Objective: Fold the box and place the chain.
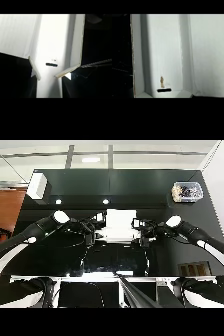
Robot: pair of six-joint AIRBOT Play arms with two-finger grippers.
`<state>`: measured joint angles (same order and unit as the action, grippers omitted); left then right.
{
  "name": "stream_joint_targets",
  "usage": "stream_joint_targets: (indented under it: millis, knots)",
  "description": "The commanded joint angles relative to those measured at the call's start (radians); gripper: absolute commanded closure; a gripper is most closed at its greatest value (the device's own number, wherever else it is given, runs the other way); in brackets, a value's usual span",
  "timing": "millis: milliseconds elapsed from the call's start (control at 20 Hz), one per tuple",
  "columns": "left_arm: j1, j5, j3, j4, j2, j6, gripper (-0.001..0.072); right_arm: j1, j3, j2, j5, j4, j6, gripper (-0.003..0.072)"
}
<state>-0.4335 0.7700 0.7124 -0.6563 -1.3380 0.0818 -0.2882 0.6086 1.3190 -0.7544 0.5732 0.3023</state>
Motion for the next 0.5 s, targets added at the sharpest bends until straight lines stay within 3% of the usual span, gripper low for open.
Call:
stream_joint_targets:
  millis: [0, 150, 300, 450]
  knots:
    - [-0.007, -0.003, 0.000, 0.019, -0.003, 0.002, 0.0379, -0.001, 0.000, 0.001, 0.000, 0.000, 0.000, 0.0283]
    - [-0.036, -0.008, 0.000, 0.050, -0.003, 0.002, 0.0381, -0.001, 0.000, 0.001, 0.000, 0.000, 0.000, 0.0283]
    - [-0.074, -0.058, -0.001, 0.070, -0.003, 0.002, 0.0563, -0.001, 0.000, 0.001, 0.000, 0.000, 0.000, 0.0283]
    - [-0.096, -0.113, -0.002, 0.079, -0.005, -0.003, 0.0567, -0.001, 0.000, 0.001, 0.000, 0.000, 0.000, 0.0283]
